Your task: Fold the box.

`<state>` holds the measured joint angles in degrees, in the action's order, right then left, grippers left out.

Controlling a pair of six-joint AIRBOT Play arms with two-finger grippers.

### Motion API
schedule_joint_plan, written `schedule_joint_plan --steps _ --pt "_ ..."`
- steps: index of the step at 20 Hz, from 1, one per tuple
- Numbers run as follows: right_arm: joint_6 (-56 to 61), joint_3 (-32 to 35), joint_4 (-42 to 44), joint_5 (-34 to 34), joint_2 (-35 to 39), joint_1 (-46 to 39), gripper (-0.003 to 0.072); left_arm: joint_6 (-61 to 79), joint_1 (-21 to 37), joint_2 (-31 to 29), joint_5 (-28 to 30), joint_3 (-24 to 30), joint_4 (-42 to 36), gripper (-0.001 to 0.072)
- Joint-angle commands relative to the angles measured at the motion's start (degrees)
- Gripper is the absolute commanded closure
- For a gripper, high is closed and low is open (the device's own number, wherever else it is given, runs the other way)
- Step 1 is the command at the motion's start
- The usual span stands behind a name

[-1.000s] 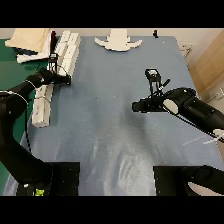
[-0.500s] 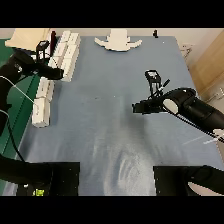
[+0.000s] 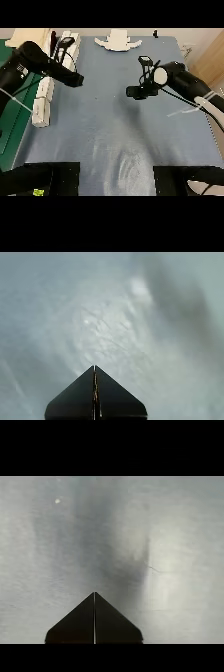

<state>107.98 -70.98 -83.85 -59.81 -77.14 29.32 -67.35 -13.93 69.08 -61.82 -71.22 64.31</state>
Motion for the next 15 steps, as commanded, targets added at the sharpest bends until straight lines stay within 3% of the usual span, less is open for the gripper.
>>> schedule_joint_plan --steps 1,4,7,15 --pt "-2.25 -9.68 7.15 -5.05 -7.37 -0.59 0.0683 -7.69 -7.32 -6.49 2.38 8.2 3.21 0.0701" --pt "-2.19 -11.26 12.63 -5.03 -8.63 -0.57 0.0682 -10.25 -9.84 -9.38 5.2 13.84 3.19 0.0696" --pt "-2.16 -11.23 12.92 -5.05 -8.61 -0.55 0.0682 -10.27 -10.16 -9.55 2.4 14.21 2.78 0.0696" --pt "-2.16 -11.23 12.92 -5.05 -8.61 -0.55 0.0683 -10.27 -10.14 -9.53 2.49 14.21 2.78 0.0695"
